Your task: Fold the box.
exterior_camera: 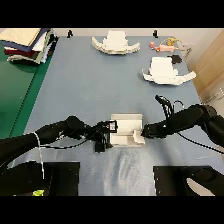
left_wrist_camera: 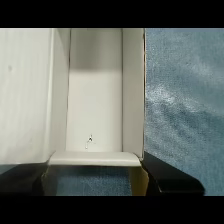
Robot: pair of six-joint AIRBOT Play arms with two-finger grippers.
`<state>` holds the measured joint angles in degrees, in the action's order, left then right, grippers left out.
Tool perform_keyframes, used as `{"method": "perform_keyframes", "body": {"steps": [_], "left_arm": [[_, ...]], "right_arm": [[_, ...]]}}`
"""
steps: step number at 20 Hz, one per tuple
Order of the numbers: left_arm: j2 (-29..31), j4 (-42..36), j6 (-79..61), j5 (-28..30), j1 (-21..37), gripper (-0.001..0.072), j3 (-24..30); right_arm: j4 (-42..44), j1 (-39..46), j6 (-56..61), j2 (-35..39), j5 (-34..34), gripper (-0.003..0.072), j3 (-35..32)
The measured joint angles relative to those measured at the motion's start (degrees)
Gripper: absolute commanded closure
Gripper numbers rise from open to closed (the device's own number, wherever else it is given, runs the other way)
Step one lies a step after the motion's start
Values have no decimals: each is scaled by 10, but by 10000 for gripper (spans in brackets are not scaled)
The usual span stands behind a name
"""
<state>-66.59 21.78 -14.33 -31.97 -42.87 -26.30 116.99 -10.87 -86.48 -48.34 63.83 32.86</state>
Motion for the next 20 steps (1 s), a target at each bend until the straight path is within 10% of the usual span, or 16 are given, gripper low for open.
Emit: {"method": "perform_keyframes", "body": {"steps": [20], "left_arm": [[0, 0, 0, 0, 0, 183, 0]], "right_arm": [[-203, -229, 316, -150, -38, 286, 71]]}}
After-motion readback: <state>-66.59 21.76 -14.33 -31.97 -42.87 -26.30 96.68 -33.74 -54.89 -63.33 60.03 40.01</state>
